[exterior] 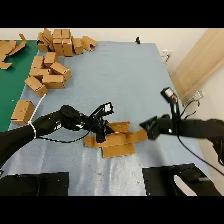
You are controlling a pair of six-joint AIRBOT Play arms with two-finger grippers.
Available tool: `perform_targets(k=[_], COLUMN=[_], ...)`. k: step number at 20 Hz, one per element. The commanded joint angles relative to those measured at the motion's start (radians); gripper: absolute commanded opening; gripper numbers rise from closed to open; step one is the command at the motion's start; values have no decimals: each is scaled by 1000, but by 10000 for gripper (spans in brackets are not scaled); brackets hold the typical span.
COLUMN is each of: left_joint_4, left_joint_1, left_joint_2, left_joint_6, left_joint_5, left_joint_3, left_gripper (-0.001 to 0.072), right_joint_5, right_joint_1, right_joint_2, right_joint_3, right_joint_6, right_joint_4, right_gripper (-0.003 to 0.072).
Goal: Fold the box.
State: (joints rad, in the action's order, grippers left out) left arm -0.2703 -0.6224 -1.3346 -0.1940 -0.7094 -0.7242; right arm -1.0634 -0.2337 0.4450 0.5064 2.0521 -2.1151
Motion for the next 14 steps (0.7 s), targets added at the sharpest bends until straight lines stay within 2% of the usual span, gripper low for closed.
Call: perform_targets(k=[1, 4, 8, 9, 10, 11, 14], left_joint_4=[0, 0, 0, 0, 0, 0, 0], left_joint_1=[0, 1, -1, 0, 0, -2, 0], left_joint_2=[1, 1, 1, 1, 1, 1, 1], left_joint_6=[0, 0, 0, 0, 0, 0, 0], left_joint_5=[0, 0, 1, 2, 1, 0, -4], left_joint_3=[-1, -1, -1, -1, -1, -1, -1], left_gripper=[12, 11, 11, 12, 12, 11, 11], right_joint_5=[-104, -85, -59, -34, 19, 75, 140], right_joint_1=[-167, -343, -540, -578, -614, -642, -674], right_joint_2=[-132, -180, -172, -148, -110, -65, 93], right_joint_3=[-84, -175, -182, -186, -198, -209, -215], right_joint_6=[43, 43, 50, 73, 113, 165, 207], right_joint_4=[92, 170, 288, 311, 322, 328, 394], right_gripper=[6, 6, 10, 148, 387, 514, 517])
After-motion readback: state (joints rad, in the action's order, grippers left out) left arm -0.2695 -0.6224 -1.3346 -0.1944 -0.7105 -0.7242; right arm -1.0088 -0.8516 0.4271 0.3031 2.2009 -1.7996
